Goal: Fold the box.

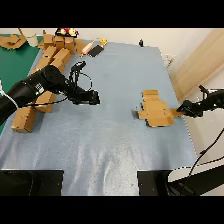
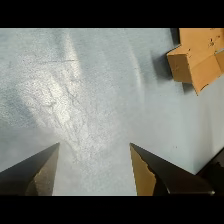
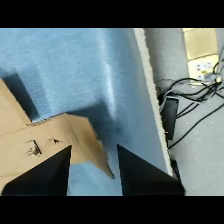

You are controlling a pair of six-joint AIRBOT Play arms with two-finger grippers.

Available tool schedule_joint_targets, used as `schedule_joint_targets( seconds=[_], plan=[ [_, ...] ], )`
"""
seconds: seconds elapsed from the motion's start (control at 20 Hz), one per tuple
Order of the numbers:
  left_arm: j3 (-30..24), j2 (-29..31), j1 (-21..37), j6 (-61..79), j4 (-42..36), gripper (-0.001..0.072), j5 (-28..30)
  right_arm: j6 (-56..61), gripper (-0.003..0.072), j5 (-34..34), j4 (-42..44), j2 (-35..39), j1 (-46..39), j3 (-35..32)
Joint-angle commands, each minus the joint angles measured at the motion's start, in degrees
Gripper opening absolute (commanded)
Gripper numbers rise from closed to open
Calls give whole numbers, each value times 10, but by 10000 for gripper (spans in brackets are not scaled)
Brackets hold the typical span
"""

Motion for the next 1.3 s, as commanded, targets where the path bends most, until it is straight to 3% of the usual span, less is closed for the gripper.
schedule_joint_targets(
  seconds=[0.0, 0.05, 0.1, 0.25, 0.5, 0.75, 1.0, 1.25],
  plan=[
    [1, 0, 0, 0, -17, 662, -11, -49, 400, -24, 42, -15, 26, 0],
    [1, 0, 0, -5, -17, 661, -21, -49, 398, -38, 43, -15, 39, 0],
    [1, 0, 1, -20, -17, 661, -31, -49, 336, -54, 42, -15, 54, 0],
    [1, 0, 5, -33, -17, 661, -55, -48, 4, -105, 40, -14, 104, 0],
    [0, 0, 22, -27, -11, 661, -56, 3, 3, -123, 62, 10, 179, -4],
    [0, 0, 51, -12, -11, 661, -69, 36, 3, -75, 103, 87, 259, -15],
    [-6, 0, 54, -4, -12, 660, -68, 89, 2, 34, 137, 178, 334, -168],
    [-63, 0, 70, -13, -15, 660, -66, 121, 2, 153, 151, 271, 426, -343]
  ],
)
